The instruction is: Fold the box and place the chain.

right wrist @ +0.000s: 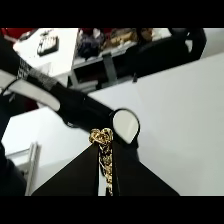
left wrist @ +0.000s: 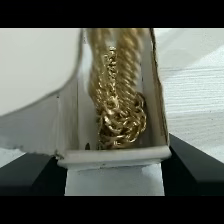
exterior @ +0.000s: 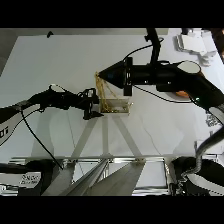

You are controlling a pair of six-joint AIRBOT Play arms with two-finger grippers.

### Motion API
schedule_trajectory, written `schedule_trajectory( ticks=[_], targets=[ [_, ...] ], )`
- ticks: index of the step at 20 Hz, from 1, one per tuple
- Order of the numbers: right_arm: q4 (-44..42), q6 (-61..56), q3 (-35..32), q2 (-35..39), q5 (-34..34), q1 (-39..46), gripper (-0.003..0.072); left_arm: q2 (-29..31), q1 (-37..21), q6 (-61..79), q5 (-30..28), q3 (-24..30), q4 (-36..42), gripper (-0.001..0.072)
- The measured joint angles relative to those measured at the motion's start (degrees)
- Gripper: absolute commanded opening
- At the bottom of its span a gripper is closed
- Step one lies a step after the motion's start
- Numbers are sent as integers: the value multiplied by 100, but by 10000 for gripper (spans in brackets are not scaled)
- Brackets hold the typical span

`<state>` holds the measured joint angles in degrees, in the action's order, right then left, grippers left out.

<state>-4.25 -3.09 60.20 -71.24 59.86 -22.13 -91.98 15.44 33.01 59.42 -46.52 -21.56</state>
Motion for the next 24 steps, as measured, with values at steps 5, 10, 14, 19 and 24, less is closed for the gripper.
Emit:
schedule_trajectory(
  ticks=[5, 10, 14, 19, 24],
  targets=[
    [-188, 31, 212, 39, -20, 87, 8, 0, 0, 0, 0, 0, 0, 316],
    [1045, -861, 903, 120, -39, 101, 8, 0, 0, -2, 0, -2, 0, 316],
    [1985, -1639, 1217, 136, -66, 101, 8, 0, 0, -2, -2, 0, 0, 316],
    [2785, -2262, 1322, 114, -68, 70, 8, 0, 0, -2, 0, 0, 0, 316],
    [4245, -3119, 1327, -232, 92, -15, 8, 0, 0, -2, 0, 0, 0, 316]
  ],
)
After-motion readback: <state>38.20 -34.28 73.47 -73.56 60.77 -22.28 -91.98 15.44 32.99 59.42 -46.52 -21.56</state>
